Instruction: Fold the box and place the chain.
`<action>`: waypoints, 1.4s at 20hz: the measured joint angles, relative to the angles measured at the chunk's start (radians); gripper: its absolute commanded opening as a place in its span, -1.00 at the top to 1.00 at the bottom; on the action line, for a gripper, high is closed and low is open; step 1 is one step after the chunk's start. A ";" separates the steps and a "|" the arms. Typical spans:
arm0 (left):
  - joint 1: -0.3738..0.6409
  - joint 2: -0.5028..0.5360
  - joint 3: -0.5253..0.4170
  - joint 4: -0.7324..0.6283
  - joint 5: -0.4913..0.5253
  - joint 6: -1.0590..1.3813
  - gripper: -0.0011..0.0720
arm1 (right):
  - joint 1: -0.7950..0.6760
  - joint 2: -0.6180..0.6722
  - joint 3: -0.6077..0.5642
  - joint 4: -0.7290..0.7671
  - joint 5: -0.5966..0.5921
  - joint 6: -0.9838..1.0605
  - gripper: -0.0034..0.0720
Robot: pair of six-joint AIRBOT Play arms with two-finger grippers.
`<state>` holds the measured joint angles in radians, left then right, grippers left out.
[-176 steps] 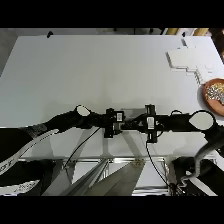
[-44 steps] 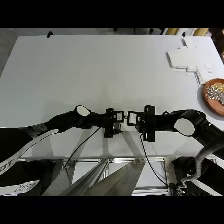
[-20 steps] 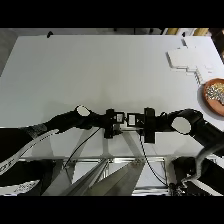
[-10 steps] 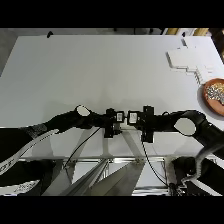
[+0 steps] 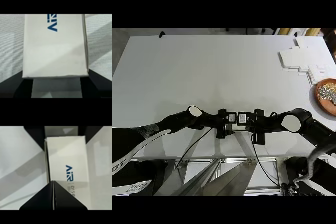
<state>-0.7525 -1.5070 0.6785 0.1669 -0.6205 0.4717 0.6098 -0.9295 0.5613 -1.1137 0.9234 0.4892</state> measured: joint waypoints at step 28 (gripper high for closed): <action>0.001 0.000 0.000 -0.002 0.002 -0.001 0.12 | -0.132 0.072 -0.001 -0.056 0.024 0.013 0.85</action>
<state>-0.7513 -1.5070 0.6785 0.1654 -0.6182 0.4709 0.4774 -0.8574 0.5606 -1.1698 0.9478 0.5018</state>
